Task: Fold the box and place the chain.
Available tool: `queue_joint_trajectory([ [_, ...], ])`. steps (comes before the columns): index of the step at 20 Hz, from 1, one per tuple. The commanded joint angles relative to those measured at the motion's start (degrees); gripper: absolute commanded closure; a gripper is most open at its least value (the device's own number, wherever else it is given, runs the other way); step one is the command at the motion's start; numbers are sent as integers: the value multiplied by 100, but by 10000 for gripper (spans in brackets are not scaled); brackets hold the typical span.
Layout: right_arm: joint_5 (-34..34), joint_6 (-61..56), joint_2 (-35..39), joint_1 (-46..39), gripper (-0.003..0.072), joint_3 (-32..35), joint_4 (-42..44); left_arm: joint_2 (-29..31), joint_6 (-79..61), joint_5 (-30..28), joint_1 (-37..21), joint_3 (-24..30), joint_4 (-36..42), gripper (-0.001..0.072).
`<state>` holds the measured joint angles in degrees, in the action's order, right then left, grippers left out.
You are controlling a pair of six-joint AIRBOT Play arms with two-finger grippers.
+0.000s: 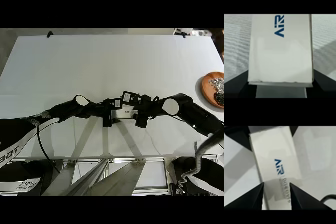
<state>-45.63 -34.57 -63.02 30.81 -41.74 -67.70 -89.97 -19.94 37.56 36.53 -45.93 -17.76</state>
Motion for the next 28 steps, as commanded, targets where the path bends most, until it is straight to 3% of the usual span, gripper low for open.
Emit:
queue_joint_trajectory([
  [1, 7, 7, 122, 0, 323, -2, 46, 4, 7, -39, 0, 0, 13, 212],
  [4, 28, 7, 317, 0, 359, -2, 116, 4, 7, -37, 0, 0, 13, 212],
  [7, 94, -146, 608, -17, 674, 31, 221, 4, 7, -39, 0, 0, 13, 212],
  [13, 2398, -466, 907, 374, 674, 1528, 568, 4, 7, -42, 0, 0, 13, 212],
  [17, 3521, -466, 874, 446, 674, 1727, 691, 4, 7, -42, 0, 0, 13, 212],
  [22, 3263, -466, 844, 498, 674, 1766, 599, 4, 7, -42, 0, 0, 13, 212],
  [28, 3453, -444, 817, 835, 674, 2140, 459, 4, 7, -42, 0, 0, 15, 212],
])
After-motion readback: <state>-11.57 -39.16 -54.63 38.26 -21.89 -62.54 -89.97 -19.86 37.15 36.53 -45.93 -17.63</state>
